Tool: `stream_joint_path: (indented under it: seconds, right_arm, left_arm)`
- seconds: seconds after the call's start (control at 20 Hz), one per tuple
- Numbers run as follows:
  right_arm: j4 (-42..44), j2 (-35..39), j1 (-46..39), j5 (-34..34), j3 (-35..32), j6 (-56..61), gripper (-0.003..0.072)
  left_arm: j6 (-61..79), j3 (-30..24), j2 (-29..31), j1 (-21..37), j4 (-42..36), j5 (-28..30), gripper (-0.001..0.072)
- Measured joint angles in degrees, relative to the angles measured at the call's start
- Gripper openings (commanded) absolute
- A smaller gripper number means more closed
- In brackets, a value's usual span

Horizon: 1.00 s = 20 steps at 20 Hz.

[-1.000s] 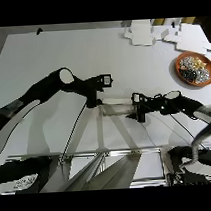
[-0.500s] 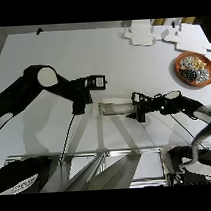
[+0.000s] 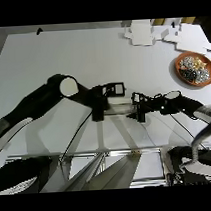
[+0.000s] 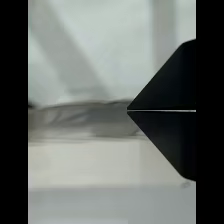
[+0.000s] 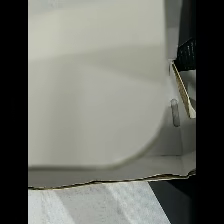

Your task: Fold the box and place the chain.

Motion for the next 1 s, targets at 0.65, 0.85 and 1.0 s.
stream_joint_path:
  seconds: [0.65,0.85,1.0]
  right_arm:
    - [-0.04,0.00,0.00,0.02,0.00,-0.02,0.0295]
    - [-0.04,0.00,0.00,0.02,0.00,-0.02,0.0295]
    - [-0.04,0.00,0.00,0.02,0.00,-0.02,0.0295]
  left_arm:
    - [0.17,-0.02,-11.13,3.17,-7.52,21.51,0.0003]
    - [-1.20,0.00,-5.95,4.63,-2.43,13.27,0.0002]
    - [-2.64,-0.17,-3.54,5.44,-0.02,6.75,0.0002]
